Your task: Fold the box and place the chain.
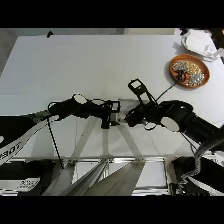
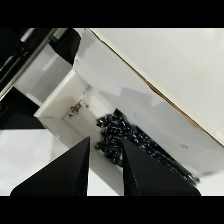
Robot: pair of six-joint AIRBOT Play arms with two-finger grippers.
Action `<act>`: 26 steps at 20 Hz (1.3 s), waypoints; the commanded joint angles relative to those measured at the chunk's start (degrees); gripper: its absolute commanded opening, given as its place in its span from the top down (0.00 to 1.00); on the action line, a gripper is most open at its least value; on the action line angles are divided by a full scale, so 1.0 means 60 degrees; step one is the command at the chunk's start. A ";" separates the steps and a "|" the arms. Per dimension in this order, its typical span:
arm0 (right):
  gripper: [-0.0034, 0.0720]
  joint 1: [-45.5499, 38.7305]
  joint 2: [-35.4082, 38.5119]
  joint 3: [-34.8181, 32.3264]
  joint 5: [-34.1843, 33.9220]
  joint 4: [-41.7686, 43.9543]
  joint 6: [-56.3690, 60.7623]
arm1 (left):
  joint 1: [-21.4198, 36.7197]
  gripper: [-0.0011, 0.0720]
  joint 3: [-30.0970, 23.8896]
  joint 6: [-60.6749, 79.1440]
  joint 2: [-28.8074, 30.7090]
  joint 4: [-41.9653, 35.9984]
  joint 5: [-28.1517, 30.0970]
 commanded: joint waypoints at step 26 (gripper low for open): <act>0.66 -0.7614 -0.4368 0.0328 -0.5872 -0.1861 0.4896 | 0.0004 0.89 0.0007 0.0004 0.0000 0.0000 0.0004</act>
